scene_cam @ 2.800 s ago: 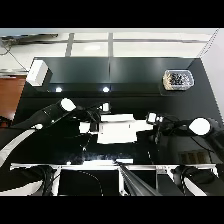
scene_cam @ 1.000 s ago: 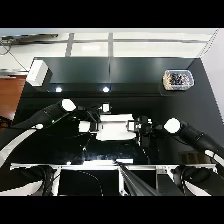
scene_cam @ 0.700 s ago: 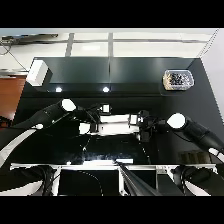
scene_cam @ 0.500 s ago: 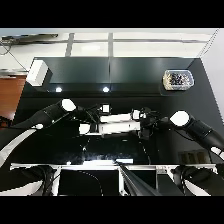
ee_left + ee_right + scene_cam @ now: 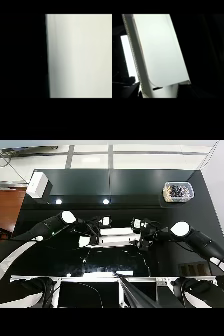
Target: Fold the box and place the chain.
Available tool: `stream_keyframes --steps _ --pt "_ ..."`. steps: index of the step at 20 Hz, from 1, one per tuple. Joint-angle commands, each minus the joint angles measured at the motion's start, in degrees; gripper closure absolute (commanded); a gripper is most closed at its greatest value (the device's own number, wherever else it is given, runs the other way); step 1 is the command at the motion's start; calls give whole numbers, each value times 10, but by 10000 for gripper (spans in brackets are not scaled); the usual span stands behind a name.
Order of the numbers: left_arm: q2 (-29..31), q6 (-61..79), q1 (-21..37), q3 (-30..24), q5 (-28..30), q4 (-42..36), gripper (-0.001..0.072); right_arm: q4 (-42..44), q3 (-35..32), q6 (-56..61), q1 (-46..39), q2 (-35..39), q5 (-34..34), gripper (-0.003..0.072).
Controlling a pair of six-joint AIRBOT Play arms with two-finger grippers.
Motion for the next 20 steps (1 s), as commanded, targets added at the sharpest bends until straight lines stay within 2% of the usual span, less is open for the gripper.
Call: stream_keyframes --steps 1,8,13,20 --pt "0 0 0 0 0 0 684 31 0 -37 0 -26 15 21" --pt "0 0 -1 0 0 0 684 56 0 -144 0 -81 40 22" --pt "0 0 -1 0 -2 -1 684 43 0 -142 0 -109 32 21" --pt "0 0 -1 0 -2 -2 684 38 1 -121 1 -109 14 22"
